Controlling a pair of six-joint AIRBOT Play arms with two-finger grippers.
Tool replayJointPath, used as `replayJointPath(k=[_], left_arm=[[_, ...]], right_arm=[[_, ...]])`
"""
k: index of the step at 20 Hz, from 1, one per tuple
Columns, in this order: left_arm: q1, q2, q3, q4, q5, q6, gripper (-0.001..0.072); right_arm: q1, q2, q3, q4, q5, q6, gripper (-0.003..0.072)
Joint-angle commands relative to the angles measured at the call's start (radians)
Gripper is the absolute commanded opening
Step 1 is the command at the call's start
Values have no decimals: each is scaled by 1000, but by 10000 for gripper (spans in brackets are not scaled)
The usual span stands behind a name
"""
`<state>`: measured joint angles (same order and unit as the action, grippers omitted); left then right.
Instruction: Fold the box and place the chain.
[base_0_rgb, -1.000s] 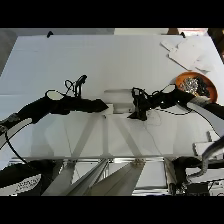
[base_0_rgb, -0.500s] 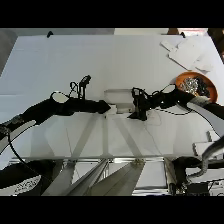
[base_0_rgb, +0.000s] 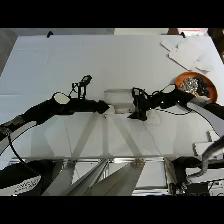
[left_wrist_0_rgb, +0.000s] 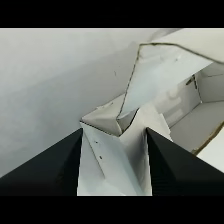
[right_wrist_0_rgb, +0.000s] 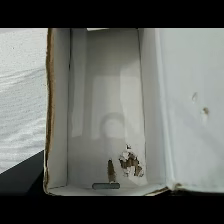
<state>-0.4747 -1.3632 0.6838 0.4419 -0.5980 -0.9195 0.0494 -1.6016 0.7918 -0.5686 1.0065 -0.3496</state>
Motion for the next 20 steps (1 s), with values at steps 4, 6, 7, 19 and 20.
replayJointPath(k=[4, 6, 7, 19, 20], left_arm=[[-16, 0, 54, 183, -15, -178, 405], [-42, 0, 106, 367, -53, -313, 405], [-56, 0, 128, 448, -75, -367, 405], [-149, -69, 219, 748, -156, -682, 387], [-151, -69, 230, 751, -160, -695, 385]], right_arm=[[-1, 1, 1, 0, 0, 0, 459], [-1, 1, 1, 0, 0, 0, 459], [-1, 1, 1, 0, 0, 0, 459], [-1, 1, 1, 0, 0, 0, 459], [-1, 1, 1, 0, 0, 0, 459]])
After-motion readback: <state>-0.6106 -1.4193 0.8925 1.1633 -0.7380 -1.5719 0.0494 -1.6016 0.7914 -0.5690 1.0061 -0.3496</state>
